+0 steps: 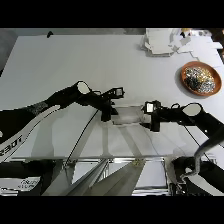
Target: Fold the box and place the chain.
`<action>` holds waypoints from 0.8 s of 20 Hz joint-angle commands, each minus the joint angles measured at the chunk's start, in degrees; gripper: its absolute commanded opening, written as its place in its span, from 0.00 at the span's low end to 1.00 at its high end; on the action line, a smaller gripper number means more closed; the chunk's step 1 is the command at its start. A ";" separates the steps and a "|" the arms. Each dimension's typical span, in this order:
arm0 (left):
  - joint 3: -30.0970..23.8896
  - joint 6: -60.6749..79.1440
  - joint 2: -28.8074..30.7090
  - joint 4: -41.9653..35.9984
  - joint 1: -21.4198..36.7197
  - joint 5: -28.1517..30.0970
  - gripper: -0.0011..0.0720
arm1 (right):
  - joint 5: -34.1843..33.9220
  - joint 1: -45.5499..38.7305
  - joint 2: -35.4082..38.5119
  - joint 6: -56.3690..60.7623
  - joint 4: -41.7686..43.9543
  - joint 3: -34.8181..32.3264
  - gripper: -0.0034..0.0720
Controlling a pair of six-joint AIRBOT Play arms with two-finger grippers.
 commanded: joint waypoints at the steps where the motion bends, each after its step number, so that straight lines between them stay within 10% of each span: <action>1: 0.02 -0.02 0.00 0.00 -0.02 -0.02 0.03 | 2.08 -0.48 -3.21 -4.59 3.45 0.81 0.97; 16: 0.02 0.00 -0.02 0.02 -0.02 -0.02 0.03 | 5.79 -0.74 -10.38 -7.41 1.46 3.63 0.89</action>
